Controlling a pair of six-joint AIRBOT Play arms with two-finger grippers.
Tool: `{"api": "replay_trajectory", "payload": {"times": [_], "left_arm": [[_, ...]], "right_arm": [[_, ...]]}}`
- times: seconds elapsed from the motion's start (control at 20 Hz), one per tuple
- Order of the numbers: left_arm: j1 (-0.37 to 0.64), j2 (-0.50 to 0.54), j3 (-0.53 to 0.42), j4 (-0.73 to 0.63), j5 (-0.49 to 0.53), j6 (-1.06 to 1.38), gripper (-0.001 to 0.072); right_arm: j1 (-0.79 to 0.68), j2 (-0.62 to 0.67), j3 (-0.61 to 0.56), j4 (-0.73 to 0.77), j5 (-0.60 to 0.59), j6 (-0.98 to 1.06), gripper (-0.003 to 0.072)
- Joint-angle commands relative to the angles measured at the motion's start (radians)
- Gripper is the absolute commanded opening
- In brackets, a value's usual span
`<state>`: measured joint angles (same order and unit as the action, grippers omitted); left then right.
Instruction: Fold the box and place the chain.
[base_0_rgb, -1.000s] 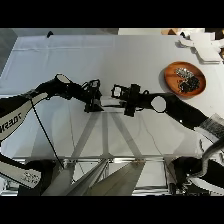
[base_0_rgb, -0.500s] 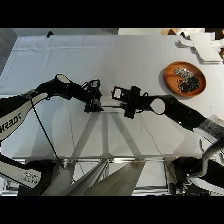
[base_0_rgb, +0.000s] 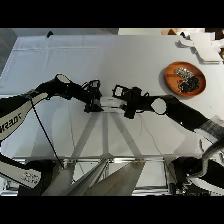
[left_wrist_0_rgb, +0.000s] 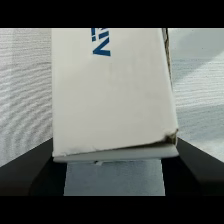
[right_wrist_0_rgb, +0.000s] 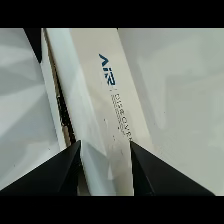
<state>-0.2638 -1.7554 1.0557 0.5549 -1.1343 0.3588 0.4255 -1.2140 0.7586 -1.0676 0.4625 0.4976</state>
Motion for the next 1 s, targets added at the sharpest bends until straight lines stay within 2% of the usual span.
{"api": "replay_trajectory", "payload": {"times": [0.0,0.15,0.2,0.3,0.35,0.5,0.65,0.75,0.95], "left_arm": [[0.000,0.000,0.000,0.000,0.001,-0.001,0.0257],[0.000,0.000,0.000,0.000,0.001,-0.001,0.0257],[0.000,0.000,0.000,0.000,0.001,-0.001,0.0257],[0.000,0.000,0.000,0.000,0.001,-0.001,0.0257],[0.000,0.000,0.000,0.000,0.001,-0.001,0.0257],[0.000,0.000,0.000,0.000,0.001,-0.001,0.0257],[0.000,0.000,0.000,0.000,0.001,-0.001,0.0257],[0.000,0.000,0.000,0.000,0.001,-0.001,0.0257],[0.000,0.000,0.000,0.000,0.001,-0.001,0.0257]], "right_arm": [[0.001,0.058,0.001,0.002,-0.001,0.003,0.0339],[0.001,0.113,0.001,0.114,-0.001,0.004,0.0337],[0.000,0.114,0.001,0.184,-0.002,0.003,0.0306],[0.000,0.114,0.001,0.312,-0.003,0.003,0.0104],[-0.005,0.114,0.001,0.389,0.000,0.003,0.0031],[-0.056,0.112,0.001,0.607,0.001,0.003,0.0025],[-0.125,0.072,0.001,0.719,0.025,0.080,0.0008],[-0.143,0.014,0.001,0.739,0.072,0.214,0.0007],[-0.142,-0.122,0.001,0.735,0.211,0.285,0.0008]]}}
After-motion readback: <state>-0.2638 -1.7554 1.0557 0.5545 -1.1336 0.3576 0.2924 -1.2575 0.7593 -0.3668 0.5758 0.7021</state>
